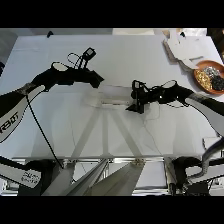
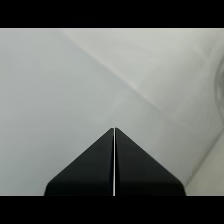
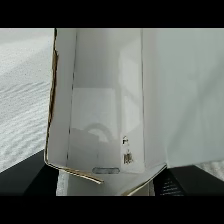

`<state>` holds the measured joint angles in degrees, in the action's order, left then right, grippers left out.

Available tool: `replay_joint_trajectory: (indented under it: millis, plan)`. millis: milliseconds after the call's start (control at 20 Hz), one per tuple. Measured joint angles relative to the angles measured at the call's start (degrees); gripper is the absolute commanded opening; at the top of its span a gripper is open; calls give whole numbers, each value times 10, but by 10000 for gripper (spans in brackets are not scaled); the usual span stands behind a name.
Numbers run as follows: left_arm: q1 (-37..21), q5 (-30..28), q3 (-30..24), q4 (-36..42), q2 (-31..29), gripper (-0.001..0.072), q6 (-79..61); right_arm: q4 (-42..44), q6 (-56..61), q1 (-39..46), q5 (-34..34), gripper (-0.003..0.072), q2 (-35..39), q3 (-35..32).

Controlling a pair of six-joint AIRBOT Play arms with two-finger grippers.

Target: Fold the box and place the chain.

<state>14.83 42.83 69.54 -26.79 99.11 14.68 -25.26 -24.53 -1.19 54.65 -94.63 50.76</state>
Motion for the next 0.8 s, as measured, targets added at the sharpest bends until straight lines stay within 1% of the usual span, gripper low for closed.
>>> replay_joint_trajectory:
  millis: [100, 200, 350, 450, 550, 650, 700, 800]
  plan:
    - [-10, -5, 0, -15, -4, 10, 3, 0, 0, 0, 0, 521, 0, 0]
    - [-20, 15, 0, -53, -16, 8, 4, 0, 0, 0, 0, 521, 0, 0]
    - [-27, 86, 0, -130, -41, 5, 2, 0, 0, 0, 0, 521, 0, 0]
    - [-28, 171, 0, -147, -52, 4, -23, 0, 0, 0, 0, 521, 0, 0]
    - [-29, 244, 0, -124, -58, 5, -47, 0, 0, 0, 0, 521, 0, 0]
    - [-29, 275, 0, -71, -61, 5, -66, 0, 0, 0, 0, 521, 0, 0]
    - [-29, 275, 0, -43, -61, 5, -72, 0, 0, 0, 0, 521, 0, 0]
    - [-25, 252, 0, 2, -61, 5, -81, 0, 0, 0, 0, 521, 0, 0]
